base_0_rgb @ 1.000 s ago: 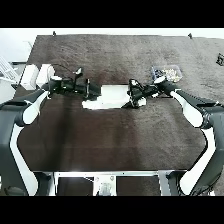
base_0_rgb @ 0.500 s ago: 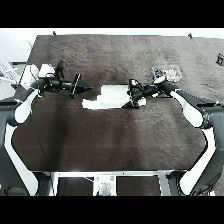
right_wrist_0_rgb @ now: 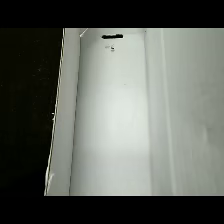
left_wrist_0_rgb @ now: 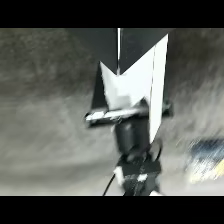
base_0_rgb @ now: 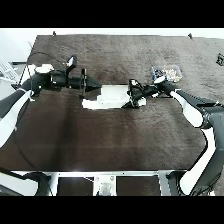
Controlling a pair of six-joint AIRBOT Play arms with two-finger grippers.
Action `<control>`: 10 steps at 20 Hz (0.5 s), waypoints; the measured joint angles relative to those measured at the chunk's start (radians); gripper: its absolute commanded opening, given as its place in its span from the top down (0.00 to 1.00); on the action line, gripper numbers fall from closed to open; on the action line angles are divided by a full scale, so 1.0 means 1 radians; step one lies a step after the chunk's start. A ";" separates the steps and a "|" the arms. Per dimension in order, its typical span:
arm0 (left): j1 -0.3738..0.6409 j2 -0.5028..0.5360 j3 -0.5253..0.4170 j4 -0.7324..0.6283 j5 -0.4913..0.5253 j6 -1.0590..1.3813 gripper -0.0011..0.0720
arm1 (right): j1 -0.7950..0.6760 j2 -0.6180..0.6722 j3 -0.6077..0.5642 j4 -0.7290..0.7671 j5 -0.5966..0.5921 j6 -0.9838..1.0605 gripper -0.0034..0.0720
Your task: Fold the box and place the chain.
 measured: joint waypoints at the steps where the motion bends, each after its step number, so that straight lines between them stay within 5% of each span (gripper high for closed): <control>1: -0.018 0.023 -0.034 0.004 0.030 0.005 0.96 | 0.000 0.000 0.000 0.000 0.000 0.000 0.17; 6: -0.080 0.022 -0.104 0.019 0.175 0.016 0.96 | 0.000 0.000 0.000 0.000 0.000 0.000 0.17; 10: -0.095 -0.035 -0.060 -0.021 0.293 0.032 0.96 | 0.000 0.000 0.000 0.000 0.000 0.000 0.17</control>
